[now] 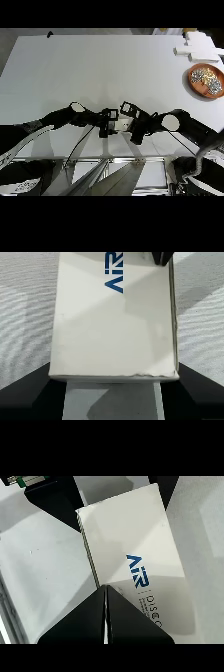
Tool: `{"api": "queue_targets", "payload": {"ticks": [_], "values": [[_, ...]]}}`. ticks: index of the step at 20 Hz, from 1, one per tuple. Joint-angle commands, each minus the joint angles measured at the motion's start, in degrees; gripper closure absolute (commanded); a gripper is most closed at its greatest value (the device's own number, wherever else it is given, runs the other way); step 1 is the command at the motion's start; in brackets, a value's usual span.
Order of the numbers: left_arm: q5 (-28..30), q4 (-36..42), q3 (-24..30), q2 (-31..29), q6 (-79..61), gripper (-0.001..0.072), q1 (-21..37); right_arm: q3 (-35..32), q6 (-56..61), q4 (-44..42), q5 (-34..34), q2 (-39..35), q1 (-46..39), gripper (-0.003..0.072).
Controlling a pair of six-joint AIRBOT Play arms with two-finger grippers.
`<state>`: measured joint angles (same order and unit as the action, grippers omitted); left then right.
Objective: Fold the box and place the chain.
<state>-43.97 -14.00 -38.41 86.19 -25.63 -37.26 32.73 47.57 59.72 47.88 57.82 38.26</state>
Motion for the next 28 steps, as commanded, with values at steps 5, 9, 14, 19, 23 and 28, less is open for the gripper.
{"api": "queue_targets", "payload": {"ticks": [5, 9, 14, 19, 23, 28], "values": [[-0.04, 0.07, -0.02, -0.02, 0.11, 0.0643, 0.02, 2.14, 5.68, 2.29, 1.25, -1.66, 0.04, 0.0671], [-0.02, 0.07, -0.02, -0.02, 0.11, 0.0643, 0.02, 11.41, 23.32, 18.05, 10.19, -3.45, -2.43, 0.0671], [-0.02, 0.07, -0.02, -0.02, 0.11, 0.0643, 0.02, 13.27, 32.00, 22.86, 23.41, -3.39, -20.85, 0.0672], [-0.04, 0.07, -0.02, -0.02, 0.11, 0.0643, 0.02, 11.93, 42.64, 31.98, 29.53, -3.41, -37.59, 0.0671], [-0.28, 0.09, -0.02, -0.02, 0.11, 0.0643, 0.02, 11.96, 42.60, 30.49, 38.88, -3.41, -42.82, 0.0671], [-0.74, 1.14, -0.02, -0.02, 0.13, 0.0644, 0.02, 11.96, 43.63, 29.73, 40.11, -3.41, -42.91, 0.0670]]}}
